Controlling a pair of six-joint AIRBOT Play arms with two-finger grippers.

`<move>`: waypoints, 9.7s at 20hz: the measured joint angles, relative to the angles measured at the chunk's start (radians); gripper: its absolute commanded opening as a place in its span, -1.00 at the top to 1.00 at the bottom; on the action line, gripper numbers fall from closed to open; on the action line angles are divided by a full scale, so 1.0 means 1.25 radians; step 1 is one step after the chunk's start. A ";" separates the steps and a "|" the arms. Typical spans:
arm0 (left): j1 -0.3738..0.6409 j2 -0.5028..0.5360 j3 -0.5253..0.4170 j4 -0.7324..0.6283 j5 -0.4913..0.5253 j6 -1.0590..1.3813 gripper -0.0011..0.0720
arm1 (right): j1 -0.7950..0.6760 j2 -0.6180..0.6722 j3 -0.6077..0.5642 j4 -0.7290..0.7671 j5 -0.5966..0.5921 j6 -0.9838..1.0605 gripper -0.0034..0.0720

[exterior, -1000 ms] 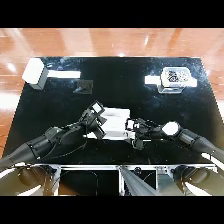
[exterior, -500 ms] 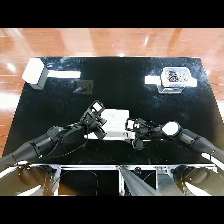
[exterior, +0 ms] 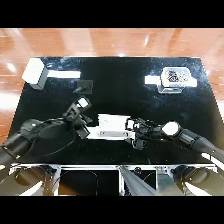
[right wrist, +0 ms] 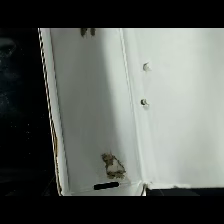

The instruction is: Fold the box and place the chain.

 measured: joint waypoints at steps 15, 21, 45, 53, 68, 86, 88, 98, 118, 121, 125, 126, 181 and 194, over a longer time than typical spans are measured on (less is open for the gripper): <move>0.074 -0.065 0.000 -0.135 0.178 0.401 -0.43 | 0.000 0.000 0.000 0.000 0.001 0.000 -0.68; -0.004 -0.120 0.000 -0.139 0.083 0.453 -0.74 | 0.000 0.000 0.000 0.000 0.001 0.000 -0.68; -0.060 -0.173 0.001 -0.185 0.065 0.462 -0.14 | 0.000 0.000 0.000 0.000 0.002 0.000 -0.68; -0.072 -0.173 0.001 -0.222 0.066 0.462 -0.14 | 0.000 0.000 0.000 0.000 0.002 0.000 -0.68; -0.080 -0.178 0.001 -0.240 0.022 0.463 -0.14 | 0.000 0.000 0.000 0.001 0.001 0.001 -0.68; -0.080 -0.182 0.002 -0.278 0.054 0.466 -0.14 | 0.000 0.000 0.000 0.001 0.000 0.001 -0.68; -0.080 -0.182 0.002 -0.285 0.040 0.466 -0.14 | 0.000 0.000 0.000 0.001 -0.001 0.001 -0.68; -0.030 -0.181 0.002 -0.277 0.056 0.466 -0.19 | 0.000 0.000 0.000 0.002 0.001 0.001 -0.68; 0.022 -0.179 0.002 -0.287 0.112 0.617 0.01 | 0.000 0.000 0.000 0.000 0.001 0.003 -0.68; -0.006 -0.180 0.002 -0.289 0.070 0.622 0.02 | 0.000 0.000 0.000 0.000 0.001 0.003 -0.68; -0.046 -0.190 0.002 -0.289 0.027 0.627 0.14 | 0.000 0.000 0.000 0.001 0.001 0.003 -0.68; -0.055 -0.192 0.002 -0.289 0.013 0.627 0.14 | 0.000 0.000 0.000 0.001 0.001 0.003 -0.68; -0.086 -0.257 0.053 -0.356 0.010 0.627 0.91 | 0.000 -0.001 0.000 0.002 0.002 0.003 -0.68; 0.075 -0.137 0.053 -0.243 0.082 0.211 0.92 | 0.000 -0.002 0.000 0.001 0.001 0.003 -0.68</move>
